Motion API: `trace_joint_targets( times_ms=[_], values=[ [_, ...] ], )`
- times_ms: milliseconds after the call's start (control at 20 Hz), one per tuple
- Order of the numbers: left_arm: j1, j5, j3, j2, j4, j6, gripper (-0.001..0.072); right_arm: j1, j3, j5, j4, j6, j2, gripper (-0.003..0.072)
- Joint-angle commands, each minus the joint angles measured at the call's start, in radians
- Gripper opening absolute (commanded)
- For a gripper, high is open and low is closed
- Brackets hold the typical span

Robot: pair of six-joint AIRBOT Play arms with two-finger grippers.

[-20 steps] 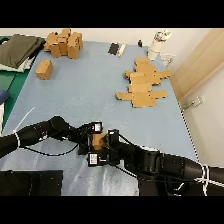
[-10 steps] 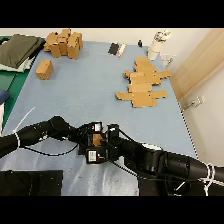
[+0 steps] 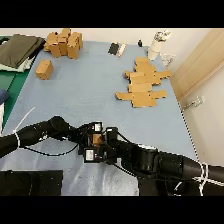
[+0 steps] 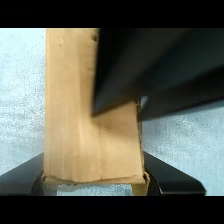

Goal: Fold the box.

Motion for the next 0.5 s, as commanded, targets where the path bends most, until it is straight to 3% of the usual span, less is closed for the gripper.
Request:
trace_joint_targets(
  times_ms=[0,100,200,250,300,450],
  values=[
    [0.000,0.000,0.000,0.000,0.000,0.000,0.0525,0.038,0.001,-0.008,0.089,0.004,0.000,0.0280],
    [0.000,0.000,0.000,0.000,0.000,0.000,0.0525,0.044,0.005,-0.027,0.088,0.072,0.042,0.0280],
    [0.000,0.000,0.000,0.000,0.000,0.000,0.0525,0.026,0.021,-0.124,0.085,0.295,0.142,0.0280],
    [0.000,0.000,0.000,0.000,0.000,0.000,0.0525,0.012,0.020,-0.185,0.099,0.447,0.203,0.0226],
    [0.000,0.000,0.000,0.000,0.000,0.000,0.0525,-0.003,0.012,-0.229,0.141,0.567,0.255,-0.0003],
    [0.000,0.000,0.000,0.000,0.000,0.000,0.0525,-0.089,-0.086,-0.203,0.299,0.945,0.384,0.0000]
  ],
)
